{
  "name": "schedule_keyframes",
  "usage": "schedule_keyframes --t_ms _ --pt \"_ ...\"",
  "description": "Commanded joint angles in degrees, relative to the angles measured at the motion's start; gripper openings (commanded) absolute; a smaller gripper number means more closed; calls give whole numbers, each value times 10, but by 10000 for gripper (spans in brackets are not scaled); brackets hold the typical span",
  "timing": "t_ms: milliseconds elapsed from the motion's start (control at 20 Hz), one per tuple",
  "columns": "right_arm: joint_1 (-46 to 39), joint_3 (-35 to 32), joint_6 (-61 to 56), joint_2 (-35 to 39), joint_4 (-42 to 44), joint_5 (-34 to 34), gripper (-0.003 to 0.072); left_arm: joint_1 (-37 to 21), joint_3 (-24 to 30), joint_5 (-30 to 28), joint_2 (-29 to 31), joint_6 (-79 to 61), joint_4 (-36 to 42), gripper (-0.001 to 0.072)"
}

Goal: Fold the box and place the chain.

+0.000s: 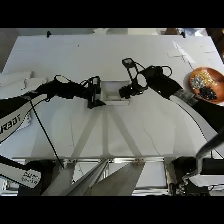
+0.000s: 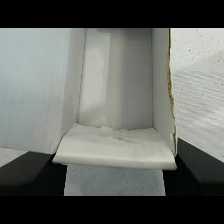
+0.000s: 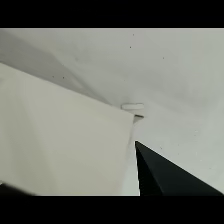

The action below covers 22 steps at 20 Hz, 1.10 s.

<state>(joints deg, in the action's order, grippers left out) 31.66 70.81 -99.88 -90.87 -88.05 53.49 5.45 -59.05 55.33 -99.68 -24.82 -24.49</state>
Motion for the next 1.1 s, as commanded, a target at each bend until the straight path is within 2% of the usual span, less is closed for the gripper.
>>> schedule_keyframes --t_ms 0,300,400,500,550,650,700,950,1000,1050 --pt "1 1 20 -19 2 22 415 0 0 0 0 0 0 376" --pt "0 3 -9 -43 27 24 412 0 0 0 0 0 1 376" --pt "1 4 -22 -49 30 27 386 0 0 0 0 0 1 376" --pt "0 5 -38 -49 29 26 284 0 0 0 0 0 0 376" --pt "1 6 -38 -49 28 27 264 0 0 0 0 0 0 376" --pt "1 8 -39 -49 28 27 61 0 0 0 1 0 0 376" --pt "1 8 -42 -49 28 26 20 0 0 0 0 0 0 376" --pt "1 10 -82 -49 28 28 17 0 0 0 0 0 0 376" --pt "1 13 -82 -48 30 32 117 0 0 0 0 0 0 376" --pt "1 20 -82 -48 30 43 250 0 0 0 0 0 0 376"
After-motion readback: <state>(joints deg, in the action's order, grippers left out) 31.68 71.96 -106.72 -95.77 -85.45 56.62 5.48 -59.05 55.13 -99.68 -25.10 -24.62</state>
